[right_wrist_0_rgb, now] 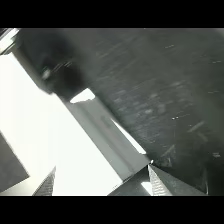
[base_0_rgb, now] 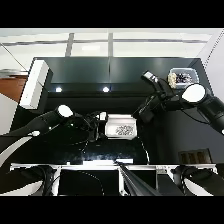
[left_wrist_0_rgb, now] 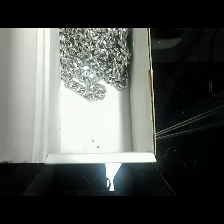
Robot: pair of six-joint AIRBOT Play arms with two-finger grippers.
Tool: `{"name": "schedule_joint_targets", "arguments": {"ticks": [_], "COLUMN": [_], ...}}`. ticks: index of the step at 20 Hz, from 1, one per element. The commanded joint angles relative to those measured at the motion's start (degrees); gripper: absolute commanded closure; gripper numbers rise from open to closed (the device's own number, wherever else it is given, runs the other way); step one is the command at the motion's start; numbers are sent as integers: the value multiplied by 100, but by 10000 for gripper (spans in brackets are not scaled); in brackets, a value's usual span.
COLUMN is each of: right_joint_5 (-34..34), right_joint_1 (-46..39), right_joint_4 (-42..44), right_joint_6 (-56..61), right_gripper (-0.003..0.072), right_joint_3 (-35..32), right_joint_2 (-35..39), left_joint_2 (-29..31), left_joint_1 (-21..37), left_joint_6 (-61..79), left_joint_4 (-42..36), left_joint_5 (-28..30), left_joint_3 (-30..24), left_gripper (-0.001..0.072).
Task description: Fold the box and place the chain.
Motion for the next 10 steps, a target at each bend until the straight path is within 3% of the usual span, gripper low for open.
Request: {"name": "schedule_joint_targets", "arguments": {"ticks": [1, 8, 10], "right_joint_5": [409, 402, 378], "right_joint_1": [118, 133, 177], "right_joint_4": [-17, -118, -162], "right_joint_6": [-225, -393, -433], "right_gripper": [-27, -25, 74], "right_joint_3": [-2, -4, -4], "right_joint_2": [-17, -22, -26], "left_joint_2": [-4, -4, -4], "left_joint_1": [-2, -2, -2], "left_joint_6": [2, 2, 2], "left_joint_4": [4, 2, 2], "left_joint_5": [0, 0, -2], "left_joint_3": [0, 0, 0], "left_gripper": [239, 239, 240]}}
